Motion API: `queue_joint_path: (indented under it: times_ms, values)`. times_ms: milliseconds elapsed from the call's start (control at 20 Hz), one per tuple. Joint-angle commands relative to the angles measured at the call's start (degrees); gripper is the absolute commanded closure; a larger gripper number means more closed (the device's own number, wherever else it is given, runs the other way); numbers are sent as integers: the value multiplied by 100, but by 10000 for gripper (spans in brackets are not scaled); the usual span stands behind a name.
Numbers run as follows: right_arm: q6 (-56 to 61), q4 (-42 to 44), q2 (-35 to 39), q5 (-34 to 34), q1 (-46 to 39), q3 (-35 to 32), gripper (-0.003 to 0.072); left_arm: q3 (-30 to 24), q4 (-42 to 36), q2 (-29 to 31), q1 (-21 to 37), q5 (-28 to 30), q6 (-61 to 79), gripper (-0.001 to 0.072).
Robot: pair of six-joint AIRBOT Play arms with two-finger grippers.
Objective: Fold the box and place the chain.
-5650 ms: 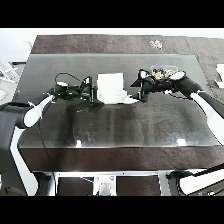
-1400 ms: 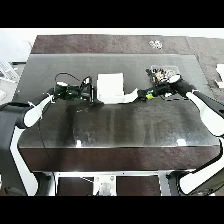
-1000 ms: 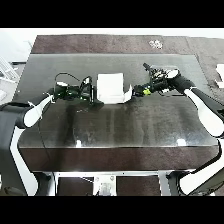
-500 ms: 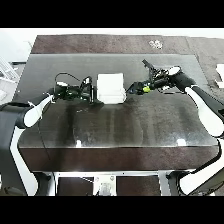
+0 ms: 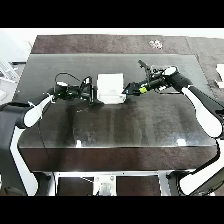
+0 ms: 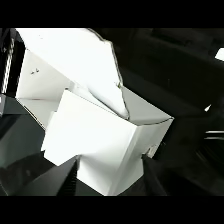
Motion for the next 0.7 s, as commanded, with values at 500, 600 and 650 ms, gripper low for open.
queue_joint_path:
  times_ms: [500,600,650]
  values:
    - [848,-1283,-9,79,501,627,175,2,0,0,-2,2,0,239]
    - [1106,-1403,-31,79,553,634,175,2,0,0,-2,2,0,239]
    - [1204,-1434,-48,79,568,649,175,2,0,0,-2,0,-2,239]
